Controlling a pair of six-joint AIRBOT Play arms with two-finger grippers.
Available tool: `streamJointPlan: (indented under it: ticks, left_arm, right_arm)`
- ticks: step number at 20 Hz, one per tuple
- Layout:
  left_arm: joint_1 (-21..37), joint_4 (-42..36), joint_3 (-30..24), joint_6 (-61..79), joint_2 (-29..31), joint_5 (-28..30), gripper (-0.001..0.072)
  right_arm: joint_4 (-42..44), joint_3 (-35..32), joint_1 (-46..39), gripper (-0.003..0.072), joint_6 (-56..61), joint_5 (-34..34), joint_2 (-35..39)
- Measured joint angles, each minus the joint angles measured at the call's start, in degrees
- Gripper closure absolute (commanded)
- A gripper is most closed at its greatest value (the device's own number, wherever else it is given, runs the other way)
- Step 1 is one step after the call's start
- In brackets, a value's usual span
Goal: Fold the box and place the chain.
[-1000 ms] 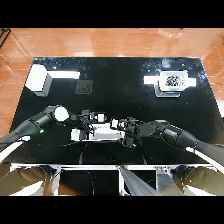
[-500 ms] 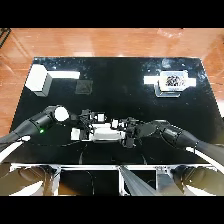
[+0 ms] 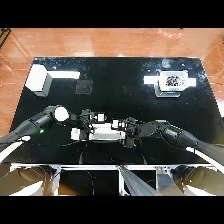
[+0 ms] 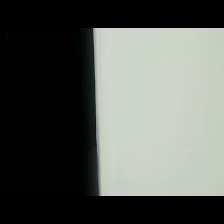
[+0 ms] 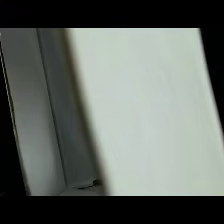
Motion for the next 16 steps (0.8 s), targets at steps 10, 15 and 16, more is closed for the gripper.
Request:
streamJointPlan:
  ticks: [10,15,16]
  left_arm:
    - [0.00,0.11,0.11,-0.70,0.00,-2.82,0.0068]
    - [0.02,1.53,2.89,-7.06,0.20,-4.15,0.0068]
    - [0.13,2.73,3.80,-9.29,0.42,-5.55,0.0069]
  right_arm:
    - [0.13,-0.61,0.00,0.0501,-0.02,-0.22,0.00]
    - [0.11,-0.61,0.00,0.0500,0.02,0.07,0.00]
    - [0.09,-0.61,0.00,0.0500,0.04,0.17,0.00]
